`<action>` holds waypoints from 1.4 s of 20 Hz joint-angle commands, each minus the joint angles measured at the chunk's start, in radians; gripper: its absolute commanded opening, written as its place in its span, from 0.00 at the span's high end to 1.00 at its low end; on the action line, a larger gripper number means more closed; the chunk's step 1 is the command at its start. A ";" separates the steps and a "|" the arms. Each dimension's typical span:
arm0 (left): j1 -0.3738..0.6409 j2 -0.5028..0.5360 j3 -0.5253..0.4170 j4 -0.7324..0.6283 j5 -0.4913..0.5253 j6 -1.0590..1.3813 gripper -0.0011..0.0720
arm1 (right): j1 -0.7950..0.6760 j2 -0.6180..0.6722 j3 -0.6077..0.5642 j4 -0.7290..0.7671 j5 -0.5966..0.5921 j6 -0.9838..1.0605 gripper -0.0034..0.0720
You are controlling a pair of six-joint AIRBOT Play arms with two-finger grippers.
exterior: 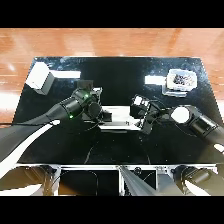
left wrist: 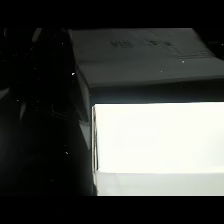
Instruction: Fold the box and place the chain.
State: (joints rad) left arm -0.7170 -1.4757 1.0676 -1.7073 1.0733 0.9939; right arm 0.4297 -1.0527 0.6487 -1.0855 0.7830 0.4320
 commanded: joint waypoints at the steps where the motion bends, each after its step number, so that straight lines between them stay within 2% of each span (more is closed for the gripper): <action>1: 0.000 0.000 0.001 0.037 0.009 -0.009 0.96 | -0.001 -0.033 0.001 0.079 -0.029 -0.233 0.13; 4: -0.003 0.000 0.001 0.089 0.054 -0.061 0.96 | -0.001 -0.052 0.001 0.084 -0.020 -0.243 0.13; 13: 0.000 -0.016 0.001 0.103 0.044 -0.085 0.96 | -0.001 -0.084 0.001 0.089 -0.033 -0.268 0.14; 17: 0.000 -0.016 0.001 0.158 0.043 -0.085 0.96 | -0.001 -0.092 0.001 0.154 -0.061 -0.339 0.14; 28: -0.002 -0.026 0.000 0.151 0.018 -0.077 0.96 | 0.009 -0.133 0.001 0.169 -0.077 -0.388 0.14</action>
State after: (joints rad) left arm -0.7177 -1.4990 1.0679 -1.5524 1.0927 0.9096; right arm 0.4366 -1.1801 0.6491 -0.9253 0.7116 0.0639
